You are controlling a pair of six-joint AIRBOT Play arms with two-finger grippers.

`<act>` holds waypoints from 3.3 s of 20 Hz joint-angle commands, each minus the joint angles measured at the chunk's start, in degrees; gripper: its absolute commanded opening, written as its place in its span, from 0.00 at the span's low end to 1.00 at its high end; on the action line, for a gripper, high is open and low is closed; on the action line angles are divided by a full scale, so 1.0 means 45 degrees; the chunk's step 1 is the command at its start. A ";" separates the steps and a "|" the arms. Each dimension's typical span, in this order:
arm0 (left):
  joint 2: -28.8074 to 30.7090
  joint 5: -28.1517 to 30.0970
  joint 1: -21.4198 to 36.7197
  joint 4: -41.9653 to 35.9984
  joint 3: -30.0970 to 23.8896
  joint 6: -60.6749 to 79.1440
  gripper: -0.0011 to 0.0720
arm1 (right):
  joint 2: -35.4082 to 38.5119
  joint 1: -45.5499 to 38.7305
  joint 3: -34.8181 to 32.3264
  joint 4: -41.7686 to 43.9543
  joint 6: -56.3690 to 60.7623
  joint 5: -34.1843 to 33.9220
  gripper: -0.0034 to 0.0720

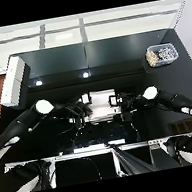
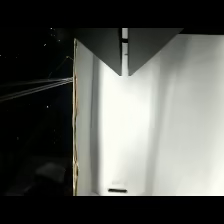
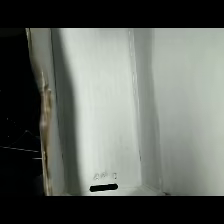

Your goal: Fold the box and place the chain.

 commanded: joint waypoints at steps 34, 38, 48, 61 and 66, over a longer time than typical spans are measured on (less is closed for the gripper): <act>-0.2793 -0.5353 0.3546 -0.2404 0.0461 -1.2201 0.80 | 0.0010 0.0010 0.0010 0.0000 0.0005 0.0005 0.07; -0.2793 -0.5022 0.2331 -0.0695 0.1447 -1.4484 0.62 | 0.0010 0.0010 0.0010 0.0000 0.0005 0.0005 0.06; -0.2822 -0.3657 0.0573 0.2414 0.2710 -1.7903 0.49 | 0.0010 0.0010 0.0010 0.0000 0.0010 0.0000 0.06; -0.3721 -0.3842 -0.2225 0.8131 0.4507 -2.4650 0.46 | 0.0010 0.0010 0.0010 0.0083 0.0155 -0.0228 0.07; -0.3881 -0.3793 -0.2730 0.9209 0.4614 -2.6588 0.46 | 0.0010 0.0010 0.0010 0.0083 0.0155 -0.0223 0.07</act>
